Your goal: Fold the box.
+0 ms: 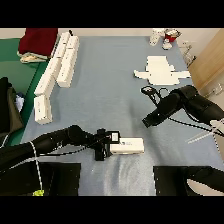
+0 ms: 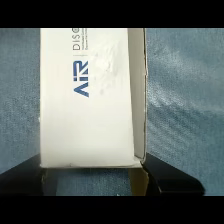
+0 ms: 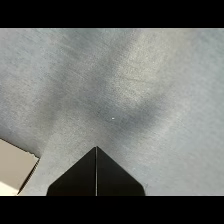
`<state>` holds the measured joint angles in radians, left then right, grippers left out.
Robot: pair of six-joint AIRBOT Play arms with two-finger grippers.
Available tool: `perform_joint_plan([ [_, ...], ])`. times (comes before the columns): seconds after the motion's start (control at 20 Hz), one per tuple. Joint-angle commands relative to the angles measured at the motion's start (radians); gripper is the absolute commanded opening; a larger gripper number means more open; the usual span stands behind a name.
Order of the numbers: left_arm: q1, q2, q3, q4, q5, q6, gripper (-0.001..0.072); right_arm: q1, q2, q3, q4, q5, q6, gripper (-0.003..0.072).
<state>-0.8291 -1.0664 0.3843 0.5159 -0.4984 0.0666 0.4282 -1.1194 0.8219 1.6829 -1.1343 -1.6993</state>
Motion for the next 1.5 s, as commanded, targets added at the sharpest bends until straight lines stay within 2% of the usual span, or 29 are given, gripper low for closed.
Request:
perform_joint_plan([
  [0.0,0.006,0.008,0.002,0.009,0.01,-0.023,0.0523,-0.001,-0.001,0.002,0.0,0.0,0.0,0.0004],
  [0.15,0.076,0.097,0.003,0.097,0.01,-0.203,0.0523,-0.001,-0.001,0.002,0.0,0.0,0.0,0.0003],
  [0.25,0.186,0.192,0.003,0.245,0.01,-0.451,0.0523,-0.001,-0.001,0.002,0.0,0.0,0.0,0.0004],
  [0.35,0.347,0.28,0.003,0.452,0.01,-0.703,0.0523,-0.001,-0.001,0.002,0.0,0.0,0.0,0.0004],
  [0.45,0.524,0.328,0.003,0.599,0.01,-0.895,0.0523,-0.001,-0.001,0.002,0.0,0.0,0.0,0.0004],
  [0.6,0.803,0.315,0.001,0.625,0.011,-1.037,0.0523,-0.001,-0.001,0.002,0.0,0.0,0.0,0.0004],
  [0.7,0.92,0.275,0.001,0.624,0.039,-1.067,0.0523,-0.001,-0.001,0.002,0.0,0.0,0.0,0.0004],
  [0.8,0.963,0.234,0.001,0.624,0.09,-1.112,0.0523,-0.001,-0.001,0.002,0.0,0.0,0.0,0.0004],
  [0.95,0.959,0.163,0.002,0.621,0.166,-1.142,0.0523,-0.001,-0.001,0.002,0.0,0.0,0.0,0.0004],
  [1.1,0.961,0.104,0.002,0.622,0.193,-1.159,0.0523,-0.001,-0.001,0.002,0.0,0.0,0.0,0.0004],
  [1.45,0.962,0.099,0.028,0.705,0.212,-1.156,0.0523,-0.001,-0.001,0.002,0.0,0.0,0.0,0.0003],
])
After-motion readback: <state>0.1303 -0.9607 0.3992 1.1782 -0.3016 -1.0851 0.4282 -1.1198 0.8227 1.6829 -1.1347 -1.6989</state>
